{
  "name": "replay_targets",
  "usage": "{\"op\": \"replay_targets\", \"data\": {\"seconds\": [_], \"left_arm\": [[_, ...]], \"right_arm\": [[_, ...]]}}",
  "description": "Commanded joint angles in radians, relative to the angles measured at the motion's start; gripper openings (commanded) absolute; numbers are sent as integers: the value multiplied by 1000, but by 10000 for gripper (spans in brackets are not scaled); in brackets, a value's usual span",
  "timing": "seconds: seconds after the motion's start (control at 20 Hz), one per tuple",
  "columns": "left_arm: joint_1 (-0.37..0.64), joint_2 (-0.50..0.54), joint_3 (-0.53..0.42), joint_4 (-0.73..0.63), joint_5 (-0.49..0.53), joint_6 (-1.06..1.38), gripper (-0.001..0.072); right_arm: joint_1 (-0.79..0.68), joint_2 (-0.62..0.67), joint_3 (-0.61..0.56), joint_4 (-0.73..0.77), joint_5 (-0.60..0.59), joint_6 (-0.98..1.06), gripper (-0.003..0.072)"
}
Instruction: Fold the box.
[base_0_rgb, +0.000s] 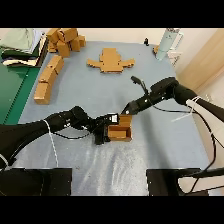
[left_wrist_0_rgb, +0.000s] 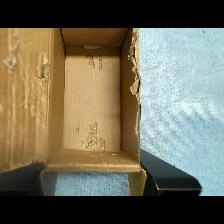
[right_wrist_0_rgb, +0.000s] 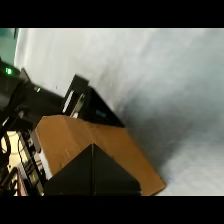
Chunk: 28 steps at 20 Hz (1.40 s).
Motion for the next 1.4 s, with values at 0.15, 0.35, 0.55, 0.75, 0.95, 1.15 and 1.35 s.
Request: {"op": "replay_targets", "data": {"seconds": [0.15,0.35,0.55,0.75,0.95,1.15,1.35], "left_arm": [[0,1,1,0,1,0,469],[0,1,1,0,1,0,469],[0,1,1,0,1,0,469],[0,1,1,0,1,0,469],[0,1,1,0,1,0,469],[0,1,1,0,1,0,469],[0,1,1,0,1,0,469]], "right_arm": [[224,263,-291,-133,261,-53,6],[332,463,-410,-351,520,-62,7],[454,613,-517,-572,755,-61,7],[587,726,-593,-775,884,-61,8],[715,717,-610,-954,884,-60,42],[733,666,-610,-987,894,-61,316],[733,624,-608,-986,910,-60,316]]}}
